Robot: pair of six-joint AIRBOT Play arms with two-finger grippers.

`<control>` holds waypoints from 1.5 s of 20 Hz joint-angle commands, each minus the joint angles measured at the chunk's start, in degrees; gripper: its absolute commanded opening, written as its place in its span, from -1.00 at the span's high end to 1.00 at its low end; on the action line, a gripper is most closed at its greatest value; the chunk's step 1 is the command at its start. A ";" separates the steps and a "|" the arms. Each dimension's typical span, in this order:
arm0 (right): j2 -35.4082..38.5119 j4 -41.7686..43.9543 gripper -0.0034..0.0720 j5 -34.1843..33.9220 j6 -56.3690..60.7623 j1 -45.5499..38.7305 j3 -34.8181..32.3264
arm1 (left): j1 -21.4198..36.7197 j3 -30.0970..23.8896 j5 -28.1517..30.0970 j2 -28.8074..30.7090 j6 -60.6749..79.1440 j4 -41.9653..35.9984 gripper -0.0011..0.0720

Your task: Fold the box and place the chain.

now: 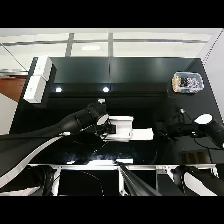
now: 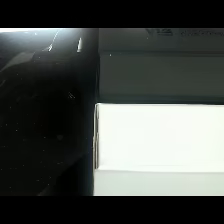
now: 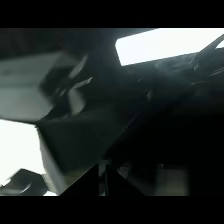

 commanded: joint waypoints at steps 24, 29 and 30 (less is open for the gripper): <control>-3.30 11.63 -0.95 -2.45 -3.10 21.55 9.31 | 0.04 0.02 -0.24 0.02 0.00 0.04 0.88; -3.30 -6.49 -0.60 -8.22 14.32 31.85 14.21 | 0.04 0.02 -0.28 0.02 0.00 0.04 0.88; -3.30 -10.62 -0.60 -8.31 18.32 33.44 15.28 | 0.04 0.02 -0.26 0.02 0.00 0.04 0.88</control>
